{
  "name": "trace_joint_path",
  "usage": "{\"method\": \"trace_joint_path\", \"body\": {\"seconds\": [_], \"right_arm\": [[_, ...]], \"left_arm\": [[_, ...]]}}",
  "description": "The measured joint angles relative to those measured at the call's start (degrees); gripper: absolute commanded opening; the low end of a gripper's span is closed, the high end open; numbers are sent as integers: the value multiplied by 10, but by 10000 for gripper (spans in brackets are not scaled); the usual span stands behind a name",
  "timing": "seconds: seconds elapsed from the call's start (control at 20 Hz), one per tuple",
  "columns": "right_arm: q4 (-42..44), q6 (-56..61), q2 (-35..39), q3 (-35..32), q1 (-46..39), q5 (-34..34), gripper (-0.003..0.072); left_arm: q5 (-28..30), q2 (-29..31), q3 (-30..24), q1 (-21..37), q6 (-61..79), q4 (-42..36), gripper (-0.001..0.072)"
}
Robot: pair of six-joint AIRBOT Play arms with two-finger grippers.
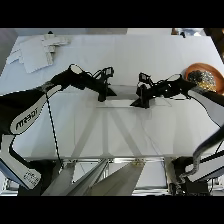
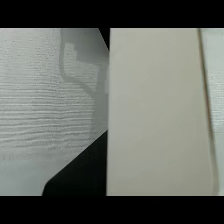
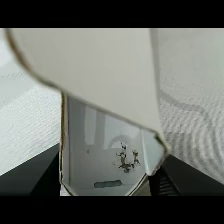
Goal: Fold the box and place the chain.
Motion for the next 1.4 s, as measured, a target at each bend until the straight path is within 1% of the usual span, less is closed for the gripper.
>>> {"method": "trace_joint_path", "body": {"seconds": [0.05, 0.1, 0.15, 0.55, 0.85, 1.15, 1.4], "right_arm": [[0, 0, 0, 0, 0, 0, 438], [0, 0, 0, 0, 0, 0, 438], [0, 0, 0, 0, 0, 0, 438], [0, 0, 0, 0, 0, 0, 438], [0, 0, 0, 0, 0, 0, 438], [0, 0, 0, 0, 0, 0, 438], [0, 0, 0, 0, 0, 0, 438]], "left_arm": [[0, -1, -1, 0, 0, 8, 164], [0, -1, -1, 0, 0, 4, 296], [-1, 0, 0, 0, 0, -3, 351], [-5, 5, 0, 3, 0, -5, 351], [0, 34, 0, 7, -1, 11, 350], [-2, 92, 0, 15, -17, 96, 350], [-16, 163, -1, 15, -100, 129, 349]]}}
